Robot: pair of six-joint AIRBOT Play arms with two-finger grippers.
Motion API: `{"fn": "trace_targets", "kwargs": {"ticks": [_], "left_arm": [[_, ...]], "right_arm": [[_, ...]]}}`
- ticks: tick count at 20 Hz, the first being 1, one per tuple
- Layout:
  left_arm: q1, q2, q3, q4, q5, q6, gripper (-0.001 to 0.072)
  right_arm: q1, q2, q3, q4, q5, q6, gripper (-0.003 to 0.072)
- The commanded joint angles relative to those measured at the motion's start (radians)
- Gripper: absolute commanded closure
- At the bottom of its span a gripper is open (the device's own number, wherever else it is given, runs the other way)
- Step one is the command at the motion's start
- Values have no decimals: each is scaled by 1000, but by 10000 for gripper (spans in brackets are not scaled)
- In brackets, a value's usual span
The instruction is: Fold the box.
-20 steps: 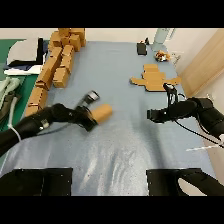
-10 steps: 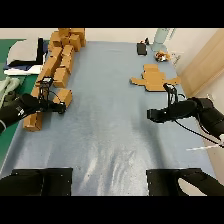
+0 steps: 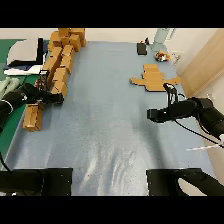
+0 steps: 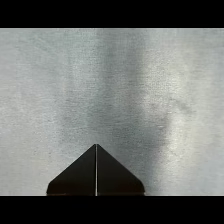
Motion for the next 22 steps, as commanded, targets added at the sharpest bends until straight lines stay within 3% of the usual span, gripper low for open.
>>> {"fn": "trace_targets", "kwargs": {"ticks": [1, 15, 16, 17, 22], "left_arm": [[37, -46, 27, 10, -7, -21, 190], [66, -58, 27, -3, -14, -24, 188], [66, -58, 27, -7, -26, -31, 165], [66, -58, 27, -7, -41, -34, -11], [67, -55, 30, 0, -108, -34, -11]], "right_arm": [[0, 0, 1, 0, 0, 0, 683], [0, 0, 1, 16, 12, 0, 683], [0, 0, 1, 16, 12, 0, 683], [0, 0, 0, 16, 12, 0, 683], [0, 0, 1, 16, 11, 0, 683]]}}
